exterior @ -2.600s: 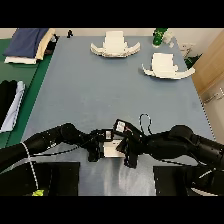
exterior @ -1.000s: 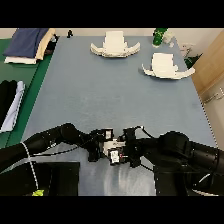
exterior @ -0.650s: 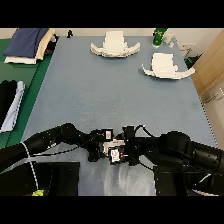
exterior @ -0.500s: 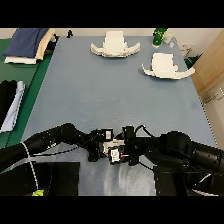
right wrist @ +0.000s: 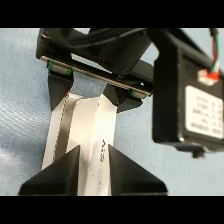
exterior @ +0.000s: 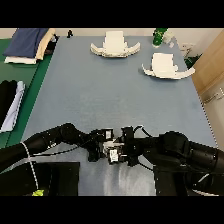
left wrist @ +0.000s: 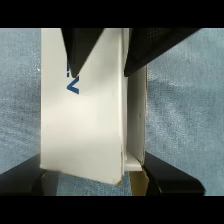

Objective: Fold the box.

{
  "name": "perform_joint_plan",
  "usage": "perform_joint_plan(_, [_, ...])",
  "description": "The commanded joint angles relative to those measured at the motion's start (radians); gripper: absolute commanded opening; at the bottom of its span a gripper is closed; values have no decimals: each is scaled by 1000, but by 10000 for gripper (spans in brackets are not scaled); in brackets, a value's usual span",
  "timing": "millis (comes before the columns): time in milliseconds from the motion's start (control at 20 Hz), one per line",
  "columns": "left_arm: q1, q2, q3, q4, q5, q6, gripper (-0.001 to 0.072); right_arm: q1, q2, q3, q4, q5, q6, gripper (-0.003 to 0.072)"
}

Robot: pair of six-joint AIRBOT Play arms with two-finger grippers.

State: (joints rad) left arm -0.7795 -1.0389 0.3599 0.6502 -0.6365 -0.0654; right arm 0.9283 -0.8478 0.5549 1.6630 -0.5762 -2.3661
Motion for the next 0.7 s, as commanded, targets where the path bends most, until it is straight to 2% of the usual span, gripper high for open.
perform_joint_plan(0, [0, 0, 0, 0, 1, 1, 464, 1, -10, 0, -1, 0, 2, 154])
perform_joint_plan(500, [0, 0, 0, 0, 0, 1, 464, 1, -14, 0, 83, -50, 1, 171])
perform_joint_plan(600, [0, 0, 0, 0, 1, 1, 465, 1, -19, 0, 92, -54, 1, 382])
perform_joint_plan(650, [0, 0, 0, 0, 0, 1, 465, 1, -19, 0, 92, -53, 1, 382])
